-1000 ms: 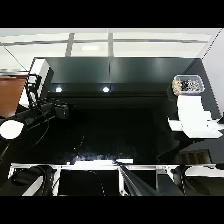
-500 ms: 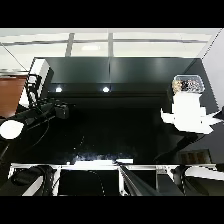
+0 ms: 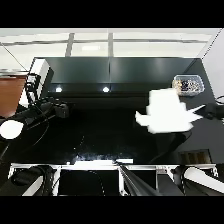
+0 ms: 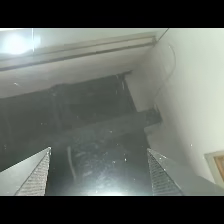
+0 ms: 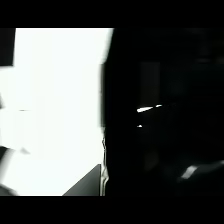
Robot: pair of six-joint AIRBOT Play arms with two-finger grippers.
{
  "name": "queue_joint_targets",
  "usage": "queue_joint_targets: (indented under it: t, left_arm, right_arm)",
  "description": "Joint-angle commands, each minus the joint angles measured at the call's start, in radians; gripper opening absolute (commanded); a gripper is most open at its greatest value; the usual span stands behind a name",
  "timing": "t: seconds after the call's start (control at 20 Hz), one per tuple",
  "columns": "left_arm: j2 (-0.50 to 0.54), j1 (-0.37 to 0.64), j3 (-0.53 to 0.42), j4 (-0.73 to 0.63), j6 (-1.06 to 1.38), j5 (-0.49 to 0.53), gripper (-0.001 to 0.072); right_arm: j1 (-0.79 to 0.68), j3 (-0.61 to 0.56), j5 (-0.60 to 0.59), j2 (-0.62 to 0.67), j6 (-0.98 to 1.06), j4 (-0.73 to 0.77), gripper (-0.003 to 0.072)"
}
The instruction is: Fold the box and place the chain.
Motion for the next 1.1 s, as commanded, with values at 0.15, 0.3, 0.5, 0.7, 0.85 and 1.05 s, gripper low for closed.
queue_joint_targets:
  t: [0.15,0.3,0.5,0.7,0.85,1.05]
  left_arm:
    - [-0.02,0.0,0.0,-0.047,0.0,0.025,0.0709]
    - [-0.09,-0.005,0.001,-0.186,0.014,0.023,0.0708]
    - [-0.271,-0.004,0.067,-0.386,0.156,-0.134,0.0708]
    - [-0.533,-0.003,0.219,-0.543,0.314,-0.413,0.0708]
    - [-0.695,-0.003,0.298,-0.584,0.326,-0.504,0.0708]
    - [-0.862,-0.006,0.355,-0.687,0.416,-0.601,0.0708]
  right_arm:
    - [0.312,-0.286,-0.055,0.14,-0.101,0.309,0.0019]
    - [0.496,-0.457,-0.349,0.262,-0.212,0.486,0.0019]
    - [0.71,-0.538,-0.578,0.294,-0.342,0.62,0.0019]
    - [0.813,-0.538,-0.62,0.294,-0.344,0.613,0.0019]
    - [0.819,-0.538,-0.611,0.294,-0.344,0.612,0.0019]
    - [0.819,-0.538,-0.608,0.294,-0.344,0.612,0.0019]
